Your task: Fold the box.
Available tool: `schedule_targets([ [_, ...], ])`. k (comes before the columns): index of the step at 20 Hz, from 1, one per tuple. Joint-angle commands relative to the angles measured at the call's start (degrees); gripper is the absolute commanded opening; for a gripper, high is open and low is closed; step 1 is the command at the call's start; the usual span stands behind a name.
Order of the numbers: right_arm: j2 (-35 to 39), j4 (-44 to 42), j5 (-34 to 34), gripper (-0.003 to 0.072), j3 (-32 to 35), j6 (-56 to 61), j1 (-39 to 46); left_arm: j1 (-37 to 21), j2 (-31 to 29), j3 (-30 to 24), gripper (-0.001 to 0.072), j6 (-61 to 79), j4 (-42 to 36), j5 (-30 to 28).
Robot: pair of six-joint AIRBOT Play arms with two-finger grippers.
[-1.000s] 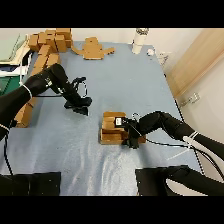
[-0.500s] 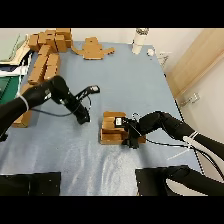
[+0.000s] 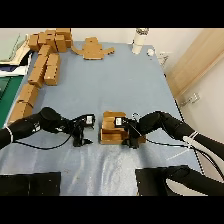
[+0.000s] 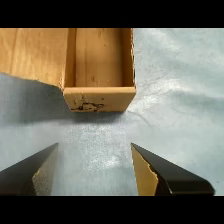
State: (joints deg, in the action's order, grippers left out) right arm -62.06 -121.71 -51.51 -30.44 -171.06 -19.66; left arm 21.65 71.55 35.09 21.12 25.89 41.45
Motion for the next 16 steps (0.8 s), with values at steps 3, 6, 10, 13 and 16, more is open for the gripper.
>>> schedule_targets([
  [3,0.0,0.0,0.0,0.0507,-0.02,0.02,0.04,4.87,2.95,-0.72,0.0694,6.23,-7.19,-7.63],
  [6,0.0,0.0,0.0,0.0508,-0.02,0.02,0.04,6.03,3.52,0.85,0.0694,5.05,-7.91,-7.28],
  [10,0.0,0.0,0.0,0.0507,-0.02,0.02,0.04,6.73,3.74,1.44,0.0694,4.33,-7.21,-4.37],
  [13,0.0,0.0,0.0,0.0508,-0.02,0.02,0.04,6.75,3.93,1.44,0.0694,4.33,-6.12,-3.45],
  [16,0.0,0.0,0.0,0.0507,-0.02,0.02,0.04,6.88,3.93,1.44,0.0694,4.35,-6.16,-3.39],
])
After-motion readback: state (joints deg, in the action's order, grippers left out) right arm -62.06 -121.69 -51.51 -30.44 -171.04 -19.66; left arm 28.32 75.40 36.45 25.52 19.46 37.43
